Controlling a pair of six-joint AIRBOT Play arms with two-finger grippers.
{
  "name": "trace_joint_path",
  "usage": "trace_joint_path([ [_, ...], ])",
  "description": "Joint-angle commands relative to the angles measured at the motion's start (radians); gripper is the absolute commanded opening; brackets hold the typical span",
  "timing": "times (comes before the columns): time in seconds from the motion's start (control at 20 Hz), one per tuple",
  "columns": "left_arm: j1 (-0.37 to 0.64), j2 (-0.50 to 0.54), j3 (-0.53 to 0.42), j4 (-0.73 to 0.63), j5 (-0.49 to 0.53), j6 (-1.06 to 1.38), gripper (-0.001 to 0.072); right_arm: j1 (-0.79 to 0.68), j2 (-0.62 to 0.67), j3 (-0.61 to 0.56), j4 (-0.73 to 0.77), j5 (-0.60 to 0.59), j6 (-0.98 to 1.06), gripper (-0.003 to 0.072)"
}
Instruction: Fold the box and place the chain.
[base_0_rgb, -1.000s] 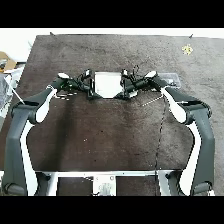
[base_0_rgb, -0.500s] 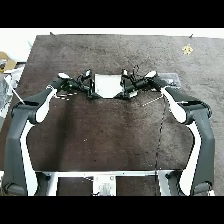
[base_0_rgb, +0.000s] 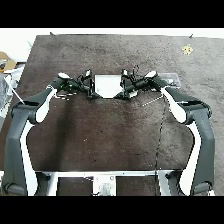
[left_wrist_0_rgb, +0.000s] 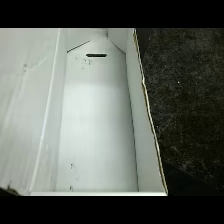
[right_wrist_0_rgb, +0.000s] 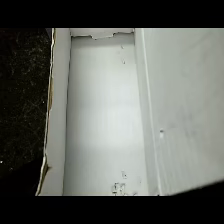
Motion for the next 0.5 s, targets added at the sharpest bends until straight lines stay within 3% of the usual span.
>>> trace_joint_path([
  [0.0,0.0,-0.001,0.0,0.014,-0.001,0.0,0.0442,0.001,0.001,0.001,0.0,0.0,0.0,0.0443],
  [0.05,0.0,-0.001,0.0,0.014,-0.002,0.001,0.0251,0.001,0.001,0.001,0.0,0.0,0.0,0.0442],
  [0.1,0.0,-0.001,0.0,0.014,-0.001,0.001,0.0127,0.001,0.001,0.001,0.0,0.0,0.0,0.0442],
  [0.45,0.0,-0.001,0.0,0.013,0.005,0.001,0.013,0.001,0.001,0.001,0.0,0.001,0.0,0.0442],
])
